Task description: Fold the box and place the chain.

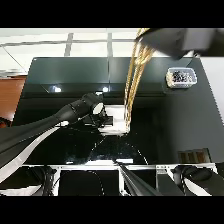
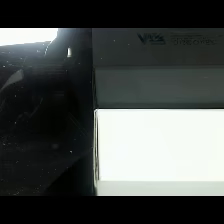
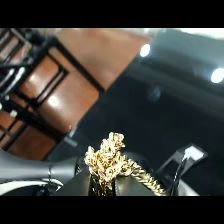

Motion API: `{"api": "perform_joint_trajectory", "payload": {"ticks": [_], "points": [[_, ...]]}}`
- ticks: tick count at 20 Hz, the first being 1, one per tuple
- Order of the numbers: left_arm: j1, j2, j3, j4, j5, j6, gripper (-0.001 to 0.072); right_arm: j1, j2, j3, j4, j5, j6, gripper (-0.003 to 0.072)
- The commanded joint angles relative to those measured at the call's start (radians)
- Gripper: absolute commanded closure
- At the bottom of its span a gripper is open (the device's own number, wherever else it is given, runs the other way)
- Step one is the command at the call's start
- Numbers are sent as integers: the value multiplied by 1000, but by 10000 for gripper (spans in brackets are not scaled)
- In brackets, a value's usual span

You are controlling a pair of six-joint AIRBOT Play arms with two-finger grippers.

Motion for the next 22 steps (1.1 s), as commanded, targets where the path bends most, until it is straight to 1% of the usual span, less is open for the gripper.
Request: {"api": "perform_joint_trajectory", "payload": {"ticks": [1, 5, 8, 10, 12, 15, 18, 20, 22], "points": [[0, 0, 0, 0, 0, 0, 683, 35, -8, -103, -10, -42, 0, 670], [0, 0, 0, 0, 0, 0, 683, 35, -8, -121, -36, -65, 1, 670], [0, 0, 0, 0, 1, 0, 683, 35, -8, -130, -82, -39, 12, 670], [0, 0, 0, 0, 1, 0, 683, 36, -8, -163, -94, -8, 28, 670], [0, 0, 0, 0, 2, 0, 683, 46, -8, -230, -96, 6, 30, 670], [0, 0, 0, 0, 3, 0, 683, 65, -8, -383, -98, -38, 30, 669], [0, 0, 0, 0, 3, 0, 683, 78, -13, -542, -95, -138, 60, 669], [0, 0, 0, 0, 3, 0, 683, 99, -28, -608, -94, -203, 64, 668], [0, 0, 0, 0, 3, 0, 683, 124, -51, -645, -97, -239, 64, 669]]}}
